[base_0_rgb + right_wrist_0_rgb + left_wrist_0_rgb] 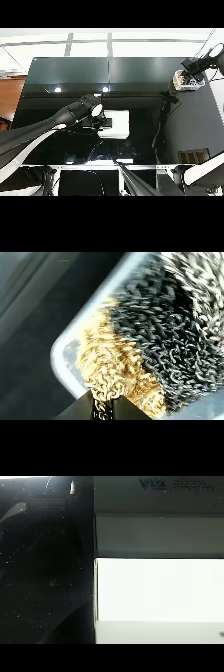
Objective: Fold the box and place the chain.
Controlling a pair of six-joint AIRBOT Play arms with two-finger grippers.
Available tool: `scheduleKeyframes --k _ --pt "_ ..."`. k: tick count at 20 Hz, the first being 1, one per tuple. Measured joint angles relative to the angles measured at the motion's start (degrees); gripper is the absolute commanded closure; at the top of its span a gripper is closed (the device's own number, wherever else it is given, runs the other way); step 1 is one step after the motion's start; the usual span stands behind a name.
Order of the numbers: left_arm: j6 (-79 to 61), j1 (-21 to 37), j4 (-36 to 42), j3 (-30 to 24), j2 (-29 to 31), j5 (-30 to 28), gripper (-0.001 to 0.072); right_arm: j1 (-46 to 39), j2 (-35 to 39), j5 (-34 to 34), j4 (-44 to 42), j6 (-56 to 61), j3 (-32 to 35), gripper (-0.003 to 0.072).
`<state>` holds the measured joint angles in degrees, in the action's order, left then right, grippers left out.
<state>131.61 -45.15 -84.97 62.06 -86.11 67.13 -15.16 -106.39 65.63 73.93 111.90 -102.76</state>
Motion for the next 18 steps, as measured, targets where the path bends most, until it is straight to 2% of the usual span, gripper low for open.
scheduleKeyframes --k 6,13,18 --pt "0.0 0.0 0.0 0.0 0.0 0.0 0.0683 -0.7 15.4 2.6 -2.0 -15.7 0.0 0.0678" --pt "0.0 0.0 0.1 0.0 0.0 0.0 0.0683 -0.8 34.5 2.3 -10.7 -24.8 0.0 0.0677" --pt "0.0 0.0 0.2 0.0 0.0 0.0 0.0683 1.2 43.2 9.0 -20.5 -30.6 0.0 0.0677"
